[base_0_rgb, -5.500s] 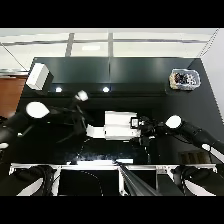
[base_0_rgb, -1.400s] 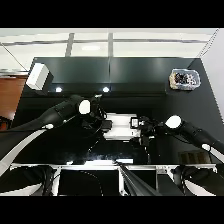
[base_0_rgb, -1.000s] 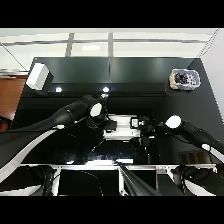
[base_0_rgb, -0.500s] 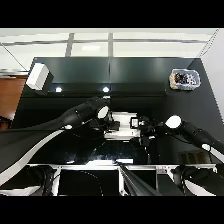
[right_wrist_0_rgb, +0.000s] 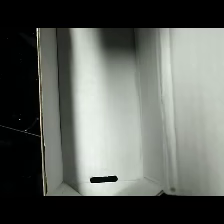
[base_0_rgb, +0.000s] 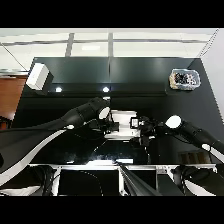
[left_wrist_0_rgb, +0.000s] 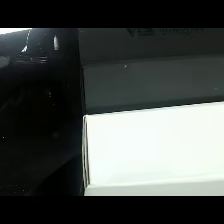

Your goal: Fold the box and place the chain.

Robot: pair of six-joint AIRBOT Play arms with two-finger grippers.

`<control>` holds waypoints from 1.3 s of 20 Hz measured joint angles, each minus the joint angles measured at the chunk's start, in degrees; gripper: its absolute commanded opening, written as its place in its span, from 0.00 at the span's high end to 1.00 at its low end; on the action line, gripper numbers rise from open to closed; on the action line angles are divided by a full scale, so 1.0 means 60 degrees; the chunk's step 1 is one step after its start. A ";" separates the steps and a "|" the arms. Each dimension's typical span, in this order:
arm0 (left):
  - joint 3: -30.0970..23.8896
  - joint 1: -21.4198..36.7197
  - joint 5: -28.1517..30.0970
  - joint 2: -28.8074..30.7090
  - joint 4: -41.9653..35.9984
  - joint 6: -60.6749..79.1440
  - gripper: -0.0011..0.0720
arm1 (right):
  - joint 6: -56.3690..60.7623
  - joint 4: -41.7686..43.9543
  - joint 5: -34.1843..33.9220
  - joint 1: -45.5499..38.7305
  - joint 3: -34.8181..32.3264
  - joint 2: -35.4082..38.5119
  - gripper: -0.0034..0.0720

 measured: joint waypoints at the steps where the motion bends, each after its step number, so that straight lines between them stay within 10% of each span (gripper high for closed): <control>1: 0.0018 0.0000 -0.0015 -0.0004 0.0000 -0.0004 0.70 | 0.0000 0.0000 0.0004 0.0000 0.0000 0.0000 0.40; 5: 0.0171 0.0000 0.0000 -0.0011 -0.0015 -0.0007 0.53 | -0.0004 -0.0004 0.0004 0.0000 0.0000 0.0000 0.40; 8: 0.0211 0.0000 -0.0135 -0.0022 0.0055 -0.0015 0.90 | -0.0004 -0.0015 0.0004 0.0000 0.0000 0.0000 0.40; 13: 0.0240 -0.0011 -0.0058 -0.0029 0.0062 -0.0084 0.95 | -0.0007 -0.0018 0.0011 0.0000 0.0000 0.0000 0.40; 14: 0.0240 -0.0011 -0.0076 -0.0029 0.0051 -0.0080 0.88 | -0.0011 -0.0018 0.0015 0.0000 0.0000 0.0000 0.40; 16: 0.0240 -0.0018 -0.0215 -0.0025 -0.0164 -0.0004 0.28 | -0.0015 -0.0011 0.0007 0.0000 0.0000 0.0000 0.40; 19: 0.0240 -0.0015 -0.0222 -0.0025 -0.0004 -0.0033 0.27 | -0.0011 0.0000 0.0000 0.0000 0.0000 0.0000 0.40; 23: 0.0240 -0.0015 -0.0291 -0.0055 0.0018 -0.0066 0.40 | -0.0004 0.0000 -0.0004 0.0000 0.0000 0.0000 0.40; 26: 0.0240 -0.0040 -0.0295 -0.0135 0.0073 -0.0073 0.91 | -0.0004 0.0000 -0.0004 0.0000 0.0000 0.0000 0.40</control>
